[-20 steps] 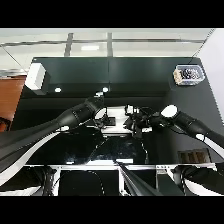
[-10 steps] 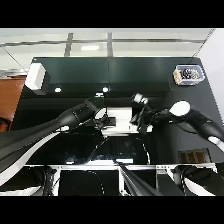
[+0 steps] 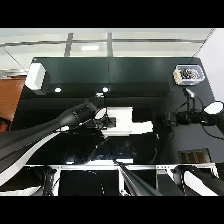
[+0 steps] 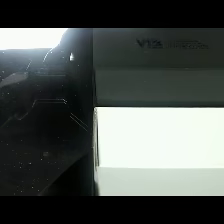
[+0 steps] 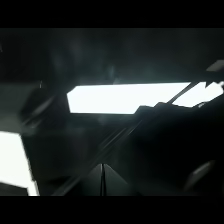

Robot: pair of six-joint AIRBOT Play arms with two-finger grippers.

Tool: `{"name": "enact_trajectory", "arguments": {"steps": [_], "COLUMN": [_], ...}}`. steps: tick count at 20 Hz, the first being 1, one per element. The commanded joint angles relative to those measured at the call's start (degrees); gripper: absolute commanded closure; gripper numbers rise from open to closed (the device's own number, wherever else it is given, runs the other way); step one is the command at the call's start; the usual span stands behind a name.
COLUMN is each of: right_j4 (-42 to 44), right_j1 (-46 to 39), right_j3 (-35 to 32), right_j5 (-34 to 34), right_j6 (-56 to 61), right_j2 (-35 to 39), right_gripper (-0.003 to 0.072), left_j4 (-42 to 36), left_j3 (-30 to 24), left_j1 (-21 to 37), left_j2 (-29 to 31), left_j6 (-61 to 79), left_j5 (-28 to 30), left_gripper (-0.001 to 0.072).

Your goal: Fold the box and place the chain.

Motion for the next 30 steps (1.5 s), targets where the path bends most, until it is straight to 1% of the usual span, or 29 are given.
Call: {"name": "enact_trajectory", "arguments": {"steps": [1, 3, 5, 7, 9, 10, 11, 12, 15, 19, 20, 21, 23, 24, 26, 27, 30], "right_j4": [13.16, 15.17, 19.52, 20.87, 18.29, 17.09, 16.74, 16.74, 17.07, 17.42, 17.42, 17.44, 17.33, 16.94, 13.92, 11.58, 2.54], "right_j1": [1.6, 6.93, 11.93, 14.75, 15.61, 15.58, 15.58, 15.58, 15.63, 18.62, 19.98, 21.29, 23.5, 24.46, 26.47, 27.52, 31.85], "right_j3": [-1.49, -1.46, -1.42, -0.33, 2.49, 4.02, 5.4, 6.6, 8.98, 9.97, 9.97, 9.97, 10.34, 10.82, 12.72, 13.88, 17.66], "right_j5": [8.15, 4.63, 2.21, 2.67, 6.8, 8.83, 10.82, 12.55, 14.25, 11.98, 10.88, 9.86, 8.15, 7.37, 5.64, 4.76, 3.5], "right_j6": [-9.66, -10.12, -14.69, -16.04, -15.98, -15.3, -14.29, -14.25, -13.99, -12.22, -10.64, -8.9, -6.62, -5.4, -0.74, 1.9, 11.41], "right_j2": [-8.79, -11.45, -11.91, -11.91, -11.87, -11.87, -11.87, -11.87, -11.8, -11.8, -11.8, -11.8, -11.8, -11.8, -11.8, -11.8, -11.8], "right_gripper": [0.0671, 0.0671, 0.0671, 0.067, 0.0658, 0.0452, 0.0165, 0.0107, 0.0108, 0.0111, 0.0197, 0.0215, 0.0217, 0.0289, 0.0296, 0.0332, 0.0332], "left_j4": [0.0, 0.0, 0.02, 0.02, 0.02, 0.02, 0.0, 0.0, 0.02, 0.0, 0.02, 0.02, 0.02, 0.0, 0.0, 0.0, 0.0], "left_j3": [0.04, 0.04, 0.04, 0.04, 0.04, 0.04, 0.04, 0.04, 0.04, 0.04, 0.04, 0.04, 0.04, 0.04, 0.04, 0.04, 0.04], "left_j1": [0.0, 0.0, 0.0, 0.0, 0.0, 0.0, 0.0, 0.0, 0.0, 0.0, 0.0, 0.0, 0.0, 0.0, 0.0, 0.0, 0.0], "left_j2": [0.0, 0.0, 0.0, 0.0, 0.0, 0.0, 0.0, 0.0, 0.0, 0.0, 0.0, 0.0, 0.0, 0.0, 0.0, 0.0, 0.0], "left_j6": [-0.02, -0.02, -0.02, -0.02, -0.02, -0.02, -0.02, -0.02, -0.02, -0.02, -0.02, -0.02, -0.02, -0.02, -0.02, -0.02, -0.02], "left_j5": [0.0, 0.02, -0.04, 0.02, 0.0, -0.04, -0.04, -0.04, 0.04, 0.04, 0.04, 0.04, 0.04, 0.04, 0.04, 0.04, 0.04], "left_gripper": [0.068, 0.068, 0.068, 0.068, 0.068, 0.068, 0.068, 0.068, 0.068, 0.068, 0.068, 0.068, 0.068, 0.068, 0.068, 0.068, 0.068]}}
